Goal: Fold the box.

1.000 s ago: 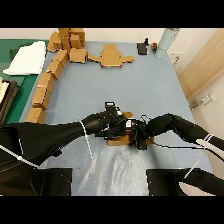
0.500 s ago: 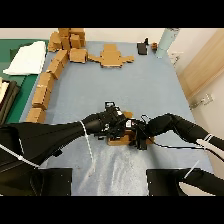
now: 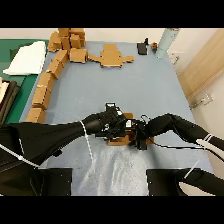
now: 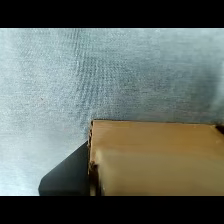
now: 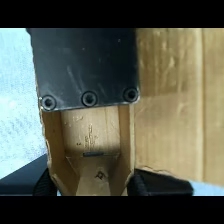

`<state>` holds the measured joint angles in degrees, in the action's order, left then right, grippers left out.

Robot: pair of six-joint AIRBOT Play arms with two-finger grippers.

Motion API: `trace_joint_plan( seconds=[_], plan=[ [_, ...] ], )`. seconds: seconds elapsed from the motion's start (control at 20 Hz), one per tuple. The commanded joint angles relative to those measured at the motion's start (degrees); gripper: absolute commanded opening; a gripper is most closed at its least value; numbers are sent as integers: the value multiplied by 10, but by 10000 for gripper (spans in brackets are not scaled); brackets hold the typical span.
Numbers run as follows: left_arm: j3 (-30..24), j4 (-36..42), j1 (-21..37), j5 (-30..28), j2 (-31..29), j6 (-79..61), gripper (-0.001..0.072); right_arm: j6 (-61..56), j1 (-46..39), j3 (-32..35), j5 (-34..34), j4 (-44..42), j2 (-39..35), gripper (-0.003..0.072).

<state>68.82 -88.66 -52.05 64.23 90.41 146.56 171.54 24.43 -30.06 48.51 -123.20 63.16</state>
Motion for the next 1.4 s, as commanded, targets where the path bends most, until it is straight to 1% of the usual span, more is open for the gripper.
trace_joint_plan(
  seconds=[0.0, 0.45, 0.5, 0.55, 0.6, 0.9, 0.95, 1.0, 1.05, 1.35],
  plan=[
    [0, -3, -1, -8, 0, -1, 12, -1, 0, 0, 0, 0, 0, 497],
    [2, 2, -1, -6, 0, -2, 16, -1, 0, 0, 0, 0, 0, 497],
    [3, 2, -1, -6, 0, -2, 139, -1, 0, 0, 0, 0, 0, 497],
    [6, 2, -1, -6, 0, -1, 382, -1, 0, 0, 0, 0, 0, 497],
    [7, 2, 0, -5, 0, 2, 415, -1, 0, 0, 0, 0, 0, 497],
    [10, -1, 1, 6, 0, 5, 412, -1, 0, 0, 0, 0, 0, 497],
    [10, -2, 1, 10, 0, 5, 318, -1, 0, 0, 0, 0, 0, 497],
    [10, -2, 1, 11, 0, 4, 67, -1, 0, 0, 0, 0, 0, 497],
    [10, -2, 1, 8, 0, 4, 13, -1, 0, 0, 0, 0, 0, 497],
    [10, -1, 1, -4, 0, 4, 13, -1, 0, 0, 0, 0, 0, 497]
  ],
)
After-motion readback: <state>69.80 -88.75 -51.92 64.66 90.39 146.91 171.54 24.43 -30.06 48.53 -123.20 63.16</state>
